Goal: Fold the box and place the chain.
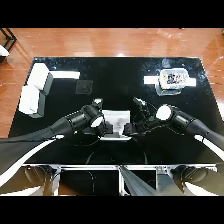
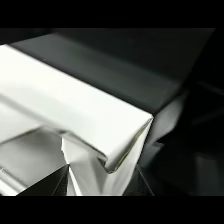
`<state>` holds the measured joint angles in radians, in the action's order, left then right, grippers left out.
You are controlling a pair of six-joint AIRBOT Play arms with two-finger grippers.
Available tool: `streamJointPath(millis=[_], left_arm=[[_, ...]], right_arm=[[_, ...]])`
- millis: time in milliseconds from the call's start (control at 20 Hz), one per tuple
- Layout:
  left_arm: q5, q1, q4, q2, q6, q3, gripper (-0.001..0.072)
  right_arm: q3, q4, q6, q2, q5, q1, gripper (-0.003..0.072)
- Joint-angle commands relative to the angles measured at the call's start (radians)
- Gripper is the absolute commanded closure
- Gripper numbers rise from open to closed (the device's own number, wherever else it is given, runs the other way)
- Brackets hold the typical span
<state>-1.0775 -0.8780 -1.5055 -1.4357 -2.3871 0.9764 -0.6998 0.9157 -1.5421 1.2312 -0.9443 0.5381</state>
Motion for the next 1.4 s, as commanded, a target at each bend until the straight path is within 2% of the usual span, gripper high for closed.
streamJointPath(millis=[0,150,350,400,450,750,1350], left_arm=[[-0.002,0.0,-0.001,-0.001,0.001,0.0,0.0686],[-0.002,0.0,0.0,-0.001,0.001,0.0,0.0686],[-0.001,0.0,-0.001,-0.001,0.001,0.0,0.0686],[-0.001,0.0,-0.001,-0.001,0.001,0.0,0.0686],[-0.001,0.0,-0.001,-0.001,0.001,0.0,0.0686],[-0.001,0.0,-0.001,-0.001,0.001,0.0,0.0686],[-0.001,0.0,0.0,-0.001,0.001,0.0,0.0686]], right_arm=[[-0.037,0.165,-0.174,0.0,0.025,0.049,0.0238],[-0.045,0.24,-0.262,0.001,0.021,0.07,0.0238],[-0.095,0.436,-0.414,0.011,-0.039,0.152,0.0264],[-0.109,0.468,-0.438,0.015,-0.054,0.171,0.0355],[-0.122,0.483,-0.465,0.019,-0.065,0.188,0.0393],[-0.135,0.488,-0.573,0.039,-0.084,0.206,0.0392],[-0.186,0.465,-0.604,0.122,-0.092,0.206,0.0393]])
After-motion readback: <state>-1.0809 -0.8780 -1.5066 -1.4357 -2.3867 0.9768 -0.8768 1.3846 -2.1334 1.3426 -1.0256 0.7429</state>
